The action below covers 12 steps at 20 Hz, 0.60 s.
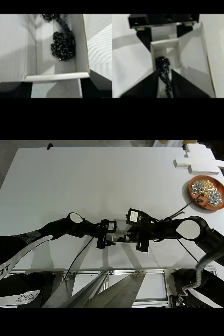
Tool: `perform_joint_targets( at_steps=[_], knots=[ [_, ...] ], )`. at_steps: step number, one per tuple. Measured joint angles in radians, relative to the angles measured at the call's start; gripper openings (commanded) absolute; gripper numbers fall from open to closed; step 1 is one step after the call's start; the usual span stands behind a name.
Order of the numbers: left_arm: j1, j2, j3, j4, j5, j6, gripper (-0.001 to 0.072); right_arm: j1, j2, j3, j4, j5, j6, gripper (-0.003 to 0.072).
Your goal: Fold the box and place the chain.
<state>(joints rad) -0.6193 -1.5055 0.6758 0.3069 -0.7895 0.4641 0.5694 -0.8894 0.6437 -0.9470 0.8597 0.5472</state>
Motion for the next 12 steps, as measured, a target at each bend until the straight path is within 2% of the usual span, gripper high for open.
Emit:
perform_joint_targets(
  at_steps=[1, 2, 7, 8, 9, 12],
  knots=[
    [0.000, 0.000, 0.000, 0.000, 0.000, 0.000, 0.0272, -0.003, -0.002, 0.001, -0.014, -0.012, 0.014, 0.0270],
    [0.000, 0.000, 0.000, 0.000, 0.000, 0.000, 0.0272, -0.010, 0.000, 0.005, -0.024, -0.014, 0.026, 0.0180],
    [0.000, 0.000, 0.000, 0.000, 0.000, 0.000, 0.0272, -0.163, 0.045, 0.041, -0.061, 0.079, 0.043, 0.0144],
    [0.000, 0.000, 0.000, 0.000, 0.000, 0.000, 0.0272, -0.210, 0.050, 0.042, -0.073, 0.108, 0.042, 0.0081],
    [0.000, 0.000, 0.000, 0.000, 0.000, 0.000, 0.0272, -0.262, 0.052, 0.041, -0.090, 0.141, 0.029, 0.0058],
    [0.000, 0.000, 0.000, 0.000, 0.000, 0.000, 0.0272, -0.394, 0.035, 0.005, -0.125, 0.170, -0.040, 0.0059]
  ],
)
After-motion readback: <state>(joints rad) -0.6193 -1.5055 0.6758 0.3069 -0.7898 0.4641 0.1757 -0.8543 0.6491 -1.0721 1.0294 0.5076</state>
